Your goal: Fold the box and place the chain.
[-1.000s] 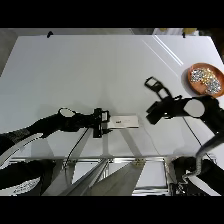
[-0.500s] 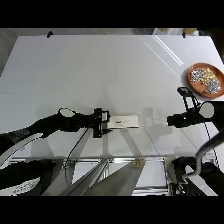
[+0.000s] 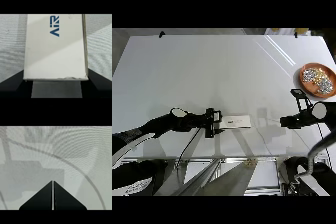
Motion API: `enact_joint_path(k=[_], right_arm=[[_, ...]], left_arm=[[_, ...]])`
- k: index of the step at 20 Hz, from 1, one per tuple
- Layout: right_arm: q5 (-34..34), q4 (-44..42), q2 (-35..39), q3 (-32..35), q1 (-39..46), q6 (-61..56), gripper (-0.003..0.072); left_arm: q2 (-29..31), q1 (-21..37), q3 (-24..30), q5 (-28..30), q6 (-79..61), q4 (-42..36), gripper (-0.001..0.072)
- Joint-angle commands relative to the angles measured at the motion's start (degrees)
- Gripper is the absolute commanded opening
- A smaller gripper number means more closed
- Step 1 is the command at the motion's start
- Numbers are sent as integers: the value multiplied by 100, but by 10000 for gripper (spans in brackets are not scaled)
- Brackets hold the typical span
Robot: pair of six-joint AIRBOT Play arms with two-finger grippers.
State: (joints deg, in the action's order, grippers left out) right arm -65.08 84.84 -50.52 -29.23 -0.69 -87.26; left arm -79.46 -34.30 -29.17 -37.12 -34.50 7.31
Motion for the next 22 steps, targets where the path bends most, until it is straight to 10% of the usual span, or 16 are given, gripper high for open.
enact_joint_path(k=[1, 16, 22], right_arm=[[-9, 0, 4, 2, 4, -15, 18], [-9, 0, 4, 2, 4, -15, 18], [-9, -2, 4, 2, 4, -15, 18]], left_arm=[[2, 0, 2, 0, 0, 0, 210], [15, 17, 2, -90, 118, 0, 201], [1749, 828, 2, 2424, 2369, 2, 211]])
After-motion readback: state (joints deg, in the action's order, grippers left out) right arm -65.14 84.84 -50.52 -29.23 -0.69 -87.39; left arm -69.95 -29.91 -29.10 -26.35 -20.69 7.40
